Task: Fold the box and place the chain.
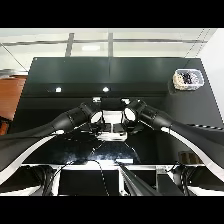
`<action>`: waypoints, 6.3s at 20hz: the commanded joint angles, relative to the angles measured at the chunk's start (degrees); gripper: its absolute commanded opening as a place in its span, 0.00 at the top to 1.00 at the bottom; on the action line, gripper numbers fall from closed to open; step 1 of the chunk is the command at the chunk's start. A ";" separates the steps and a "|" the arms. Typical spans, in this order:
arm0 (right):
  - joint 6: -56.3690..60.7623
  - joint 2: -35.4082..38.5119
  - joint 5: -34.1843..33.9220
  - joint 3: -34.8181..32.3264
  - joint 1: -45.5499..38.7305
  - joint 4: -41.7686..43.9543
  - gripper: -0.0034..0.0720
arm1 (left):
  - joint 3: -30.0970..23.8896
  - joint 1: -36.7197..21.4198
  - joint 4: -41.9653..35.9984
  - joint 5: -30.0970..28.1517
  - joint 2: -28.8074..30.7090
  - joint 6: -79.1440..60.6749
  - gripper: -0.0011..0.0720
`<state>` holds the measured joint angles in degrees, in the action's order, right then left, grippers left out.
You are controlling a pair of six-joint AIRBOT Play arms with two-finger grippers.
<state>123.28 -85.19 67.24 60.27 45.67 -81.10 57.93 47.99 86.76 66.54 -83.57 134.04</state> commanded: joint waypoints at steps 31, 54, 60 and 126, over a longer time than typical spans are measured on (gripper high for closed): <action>-17.14 -9.99 -10.95 22.99 -61.31 7.26 0.17 | 0.02 -0.13 -0.24 -1.55 0.02 1.42 0.94; -21.62 -17.44 -13.66 26.05 -61.40 13.57 0.93 | -0.04 -0.11 0.00 -1.36 -0.31 1.40 0.94; -26.56 -17.00 -6.78 33.86 -61.96 13.51 0.93 | -0.04 -0.11 -0.02 -1.33 -0.31 1.40 0.94; -37.86 44.30 -0.90 11.10 -24.72 31.87 0.93 | -0.02 0.00 0.61 -1.60 -0.31 1.25 0.94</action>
<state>84.25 -40.82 64.55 72.47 20.75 -46.26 57.91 47.97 87.35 64.95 -83.83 135.31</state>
